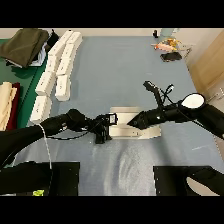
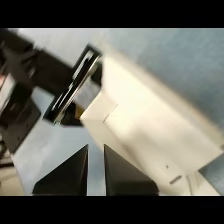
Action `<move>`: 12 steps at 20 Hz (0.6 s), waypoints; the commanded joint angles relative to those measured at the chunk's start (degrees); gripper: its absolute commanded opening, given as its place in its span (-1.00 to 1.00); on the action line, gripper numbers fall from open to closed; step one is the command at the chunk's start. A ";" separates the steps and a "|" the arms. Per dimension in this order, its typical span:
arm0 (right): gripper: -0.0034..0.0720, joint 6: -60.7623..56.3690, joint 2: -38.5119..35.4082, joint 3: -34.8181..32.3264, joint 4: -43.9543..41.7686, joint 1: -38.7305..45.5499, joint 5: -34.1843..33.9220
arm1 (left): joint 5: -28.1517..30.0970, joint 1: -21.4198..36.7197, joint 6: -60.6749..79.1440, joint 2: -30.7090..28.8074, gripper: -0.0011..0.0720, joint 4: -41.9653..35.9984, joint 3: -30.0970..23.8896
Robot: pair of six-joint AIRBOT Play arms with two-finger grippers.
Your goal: Fold the box.
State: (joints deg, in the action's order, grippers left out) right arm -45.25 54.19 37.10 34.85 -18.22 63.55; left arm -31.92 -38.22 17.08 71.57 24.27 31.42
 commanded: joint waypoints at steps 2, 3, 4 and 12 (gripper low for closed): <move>0.01 3.34 -8.79 -2.10 10.14 -0.02 6.95 | 0.00 -0.02 -0.02 -0.02 0.23 0.00 0.07; 0.21 3.32 -9.70 -2.54 14.14 -0.02 6.99 | 0.00 -0.02 -0.02 -0.02 0.23 -0.02 0.07; 0.22 3.32 -10.27 -2.89 18.29 0.00 7.02 | 0.00 -0.02 -0.02 -0.02 0.23 0.00 0.07; 0.49 25.97 -9.16 -6.58 32.24 -0.07 -0.39 | 0.00 -0.02 -0.02 -0.02 0.23 0.00 0.07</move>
State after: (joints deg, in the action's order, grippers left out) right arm -29.50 44.58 32.51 62.43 -18.22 67.79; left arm -31.92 -38.22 17.06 71.59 24.25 31.42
